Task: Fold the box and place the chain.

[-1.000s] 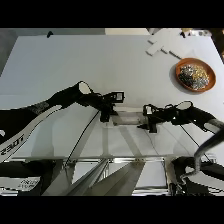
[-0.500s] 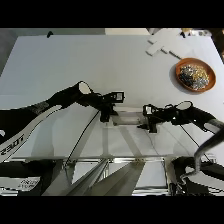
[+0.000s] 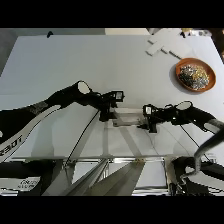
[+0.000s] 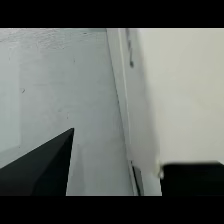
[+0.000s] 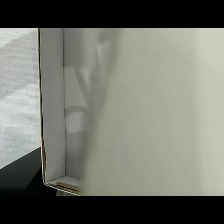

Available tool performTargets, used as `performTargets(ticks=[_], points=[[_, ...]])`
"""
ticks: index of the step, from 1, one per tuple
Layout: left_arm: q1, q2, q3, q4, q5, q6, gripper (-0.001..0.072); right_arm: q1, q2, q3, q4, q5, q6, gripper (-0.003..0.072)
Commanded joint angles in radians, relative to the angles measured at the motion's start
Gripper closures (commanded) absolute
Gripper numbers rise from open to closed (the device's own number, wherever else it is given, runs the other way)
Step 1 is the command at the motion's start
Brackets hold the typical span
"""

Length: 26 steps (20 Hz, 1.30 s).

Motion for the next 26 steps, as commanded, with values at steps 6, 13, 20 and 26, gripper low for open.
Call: performTargets(ticks=[6, 13, 20, 26], points=[[0.001, 0.152, 0.000, 0.252, -0.080, -0.257, 0.0133, 0.000, -0.001, 0.000, 0.001, 0.000, 0.002, 0.0392], [-0.050, 0.281, 0.000, 0.475, -0.135, -0.520, 0.0613, 0.000, -0.001, 0.000, 0.001, 0.000, 0.002, 0.0392], [-0.223, 0.337, 0.000, 0.370, -0.028, -0.509, 0.0708, 0.000, -0.001, 0.000, 0.001, 0.000, 0.002, 0.0392], [-0.258, 0.233, 0.000, 0.243, 0.297, -0.528, 0.0708, 0.000, -0.001, 0.000, 0.001, 0.000, 0.002, 0.0392]])
